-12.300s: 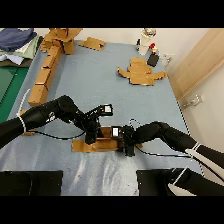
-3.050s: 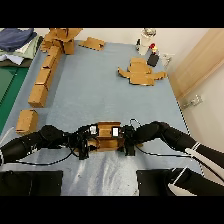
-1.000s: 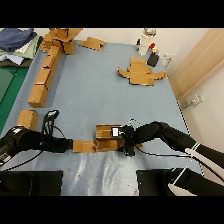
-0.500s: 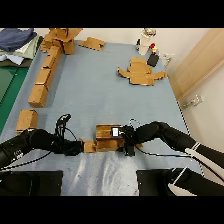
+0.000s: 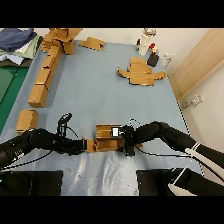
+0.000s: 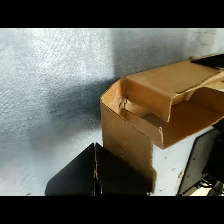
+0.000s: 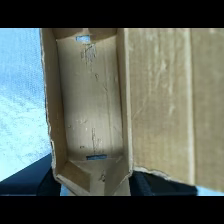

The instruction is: Fold the box.

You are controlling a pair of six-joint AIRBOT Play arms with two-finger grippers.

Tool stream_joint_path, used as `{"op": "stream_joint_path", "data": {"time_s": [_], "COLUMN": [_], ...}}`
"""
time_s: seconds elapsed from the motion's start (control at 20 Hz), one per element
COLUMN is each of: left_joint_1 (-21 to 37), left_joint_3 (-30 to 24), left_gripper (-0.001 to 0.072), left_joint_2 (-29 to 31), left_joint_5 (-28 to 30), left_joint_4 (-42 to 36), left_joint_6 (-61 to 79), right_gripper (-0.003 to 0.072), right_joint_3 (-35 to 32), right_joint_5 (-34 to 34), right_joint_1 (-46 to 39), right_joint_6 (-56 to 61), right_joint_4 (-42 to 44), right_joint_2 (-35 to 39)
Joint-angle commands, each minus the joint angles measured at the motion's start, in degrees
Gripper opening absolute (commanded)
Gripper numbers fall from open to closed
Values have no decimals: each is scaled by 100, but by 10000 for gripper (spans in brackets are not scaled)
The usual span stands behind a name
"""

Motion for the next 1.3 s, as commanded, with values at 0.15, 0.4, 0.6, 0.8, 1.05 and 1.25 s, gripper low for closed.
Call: {"op": "stream_joint_path", "data": {"time_s": [0.15, 0.4, 0.6, 0.8, 1.05, 1.25], "left_joint_1": [4, 68, 267, 372, 372, 372], "left_joint_3": [179, 382, 382, 380, 380, 380], "left_gripper": [14, 15, 15, 15, 344, 346], "left_joint_2": [0, 0, -2, -9, -9, -7], "left_joint_5": [-245, -282, -365, -273, -66, 2], "left_joint_4": [-734, -684, -647, -514, -531, -581], "left_joint_6": [498, 621, 621, 621, 625, 619], "right_gripper": [505, 505, 505, 505, 505, 505], "right_joint_3": [2, 4, 4, 4, 4, 4], "right_joint_5": [2, 0, 0, 0, 2, 0], "right_joint_1": [0, 0, 0, 0, 0, 0], "right_joint_6": [0, 0, 0, 0, 0, 0], "right_joint_4": [2, 2, 2, 2, 2, 2], "right_joint_2": [0, 0, 0, 0, 0, 0]}}
